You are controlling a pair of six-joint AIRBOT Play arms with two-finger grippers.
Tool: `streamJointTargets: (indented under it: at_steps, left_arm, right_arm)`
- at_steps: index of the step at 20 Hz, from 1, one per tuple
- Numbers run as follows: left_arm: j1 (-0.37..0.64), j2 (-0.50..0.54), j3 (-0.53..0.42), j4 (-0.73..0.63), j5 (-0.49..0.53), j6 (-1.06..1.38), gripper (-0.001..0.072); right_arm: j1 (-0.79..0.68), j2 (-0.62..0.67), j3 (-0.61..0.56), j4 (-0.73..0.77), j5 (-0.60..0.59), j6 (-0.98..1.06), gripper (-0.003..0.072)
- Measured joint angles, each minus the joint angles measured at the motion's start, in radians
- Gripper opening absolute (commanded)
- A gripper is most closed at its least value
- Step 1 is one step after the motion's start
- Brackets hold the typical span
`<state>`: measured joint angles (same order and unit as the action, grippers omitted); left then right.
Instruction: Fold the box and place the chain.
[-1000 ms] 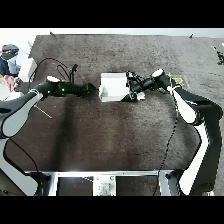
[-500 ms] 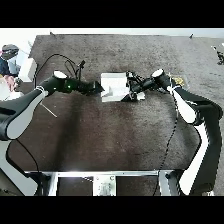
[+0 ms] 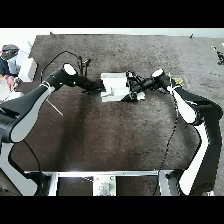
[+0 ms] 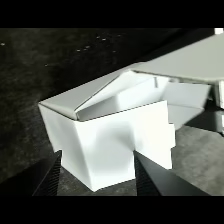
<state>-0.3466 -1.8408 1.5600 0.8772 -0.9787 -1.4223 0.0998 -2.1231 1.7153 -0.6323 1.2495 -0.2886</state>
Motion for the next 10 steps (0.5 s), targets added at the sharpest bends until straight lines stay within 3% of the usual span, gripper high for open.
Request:
streamJointTargets:
  at_steps: [5,10]
  left_arm:
    - [-0.047,0.000,0.031,0.167,0.003,-0.188,0.0443]
    - [-0.066,-0.001,0.046,0.228,0.017,-0.282,0.0443]
  right_arm:
    - [0.000,0.000,0.000,0.000,0.000,0.000,0.0407]
    - [0.000,0.000,0.000,0.000,0.000,0.000,0.0407]
